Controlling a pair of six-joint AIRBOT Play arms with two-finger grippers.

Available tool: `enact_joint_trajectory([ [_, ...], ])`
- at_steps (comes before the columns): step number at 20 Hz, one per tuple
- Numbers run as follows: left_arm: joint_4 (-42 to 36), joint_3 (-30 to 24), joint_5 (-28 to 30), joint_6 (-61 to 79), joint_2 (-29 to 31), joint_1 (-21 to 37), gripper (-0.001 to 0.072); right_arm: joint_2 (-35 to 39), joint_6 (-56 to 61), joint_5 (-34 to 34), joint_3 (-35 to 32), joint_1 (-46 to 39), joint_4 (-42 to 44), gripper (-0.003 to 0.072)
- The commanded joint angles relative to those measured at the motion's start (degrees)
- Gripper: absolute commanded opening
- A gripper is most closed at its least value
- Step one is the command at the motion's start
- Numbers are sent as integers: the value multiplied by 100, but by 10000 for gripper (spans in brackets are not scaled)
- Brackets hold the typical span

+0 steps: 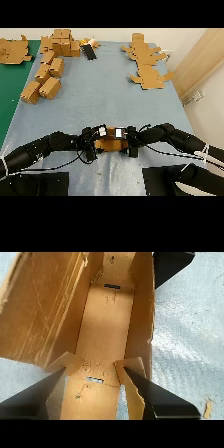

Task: Fold the box.

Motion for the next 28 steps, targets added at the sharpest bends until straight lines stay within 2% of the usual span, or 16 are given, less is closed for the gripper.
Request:
enact_joint_trajectory([
  [1, -37, 2, 20, -2, 0, -2, 604, -2, 0, -4, 0, 7, 2, 596],
  [9, 164, 2, 17, 4, 0, 9, 590, -2, 0, -2, 0, 7, 2, 595],
  [10, 286, 2, -2, 2, 11, 9, 434, -2, -2, -2, 0, 7, 2, 595],
  [11, 343, 2, -13, 7, 13, 9, 211, -2, 0, -4, 0, 7, 2, 596],
  [12, 400, 4, -48, 4, 13, 9, 53, -2, -2, -4, 0, 7, 2, 595],
  [13, 448, 7, -52, 4, 13, 9, 15, -2, 0, -4, 0, 7, 2, 595],
  [16, 564, 7, -50, -33, 15, 11, 14, -2, -2, -4, 0, 7, 2, 596],
  [19, 1891, 7, -114, -1593, 289, 114, 13, -2, -2, -2, 0, 7, 2, 596],
  [22, 3115, 7, -719, -2946, 955, 527, 13, -2, -2, -2, 0, 7, 2, 596],
  [25, 3276, 7, -1086, -3609, 1825, 964, 13, -2, -2, -2, 0, 7, 2, 595],
  [26, 3294, 4, -1095, -4131, 2065, 1132, 13, -2, -2, -4, 0, 7, 2, 596],
  [28, 3950, 4, -1233, -6518, 2393, 1644, 13, -2, 0, -7, 0, 7, 2, 596],
])
